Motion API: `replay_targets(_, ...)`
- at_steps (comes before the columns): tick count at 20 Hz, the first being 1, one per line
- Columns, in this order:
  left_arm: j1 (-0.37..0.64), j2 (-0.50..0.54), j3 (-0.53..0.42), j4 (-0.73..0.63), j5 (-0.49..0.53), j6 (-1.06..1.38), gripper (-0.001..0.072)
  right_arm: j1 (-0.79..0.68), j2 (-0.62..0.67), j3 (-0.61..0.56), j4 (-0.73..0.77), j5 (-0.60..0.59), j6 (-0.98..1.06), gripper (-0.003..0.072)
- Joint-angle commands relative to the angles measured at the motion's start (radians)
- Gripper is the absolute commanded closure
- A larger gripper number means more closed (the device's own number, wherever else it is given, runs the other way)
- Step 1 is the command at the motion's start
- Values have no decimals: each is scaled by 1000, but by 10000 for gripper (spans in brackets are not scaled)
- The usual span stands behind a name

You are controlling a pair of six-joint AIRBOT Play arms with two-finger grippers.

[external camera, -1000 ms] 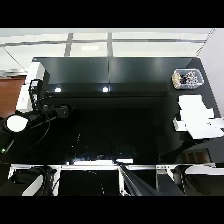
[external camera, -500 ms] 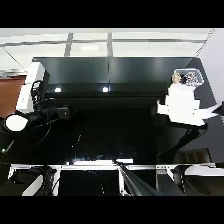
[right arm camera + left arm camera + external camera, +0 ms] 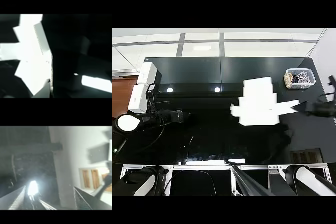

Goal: Fold the box and place the chain.

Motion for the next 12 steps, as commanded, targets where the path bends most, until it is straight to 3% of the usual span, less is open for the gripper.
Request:
replay_targets(1, -1, -27, 3, -90, -39, 3, 10, 180, 224, -280, 299, -218, -91, 668)
replay_targets(4, -1, -135, 48, -246, -59, 103, 10, 355, 290, -406, 348, -354, -90, 668)
replay_targets(8, 0, -410, 217, -437, -214, 302, 10, 570, 290, -438, 349, -463, -84, 668)
replay_targets(12, -1, -621, 380, -453, -365, 345, 10, 659, 290, -438, 349, -535, -63, 668)
